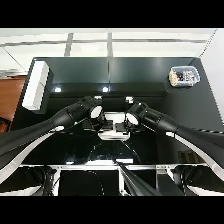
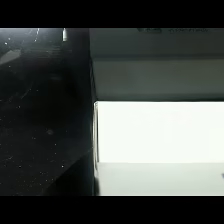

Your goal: Fold the box and place the chain.

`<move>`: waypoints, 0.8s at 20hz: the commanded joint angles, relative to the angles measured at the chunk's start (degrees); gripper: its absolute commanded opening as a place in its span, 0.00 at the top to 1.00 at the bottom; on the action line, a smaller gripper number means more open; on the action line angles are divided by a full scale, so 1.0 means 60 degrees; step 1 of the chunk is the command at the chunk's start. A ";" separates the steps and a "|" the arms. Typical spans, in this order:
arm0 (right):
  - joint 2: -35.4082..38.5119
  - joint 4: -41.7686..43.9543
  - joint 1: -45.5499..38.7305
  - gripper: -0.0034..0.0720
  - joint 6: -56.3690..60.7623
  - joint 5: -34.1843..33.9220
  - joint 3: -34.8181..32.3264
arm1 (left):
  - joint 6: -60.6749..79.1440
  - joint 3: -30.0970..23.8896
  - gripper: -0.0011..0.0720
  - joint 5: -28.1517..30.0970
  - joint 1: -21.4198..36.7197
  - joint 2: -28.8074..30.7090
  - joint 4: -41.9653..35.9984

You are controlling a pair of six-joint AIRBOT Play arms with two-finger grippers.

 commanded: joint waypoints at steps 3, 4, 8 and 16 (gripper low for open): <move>-0.0018 -0.0018 -0.0004 0.70 -0.0051 0.0011 0.0004 | -0.0011 -0.0004 0.95 0.0000 0.0004 -0.0004 -0.0004; -0.0018 -0.0022 -0.0004 0.70 -0.0051 0.0007 0.0004 | -0.0011 -0.0004 0.95 0.0000 0.0004 -0.0004 -0.0004; -0.0051 -0.0018 -0.0007 0.70 -0.0058 0.0000 0.0004 | -0.0011 -0.0004 0.96 0.0000 0.0004 -0.0004 -0.0004; -0.0135 0.0015 -0.0004 0.94 -0.0120 -0.0131 0.0000 | -0.0011 -0.0004 0.95 0.0004 0.0004 -0.0004 -0.0004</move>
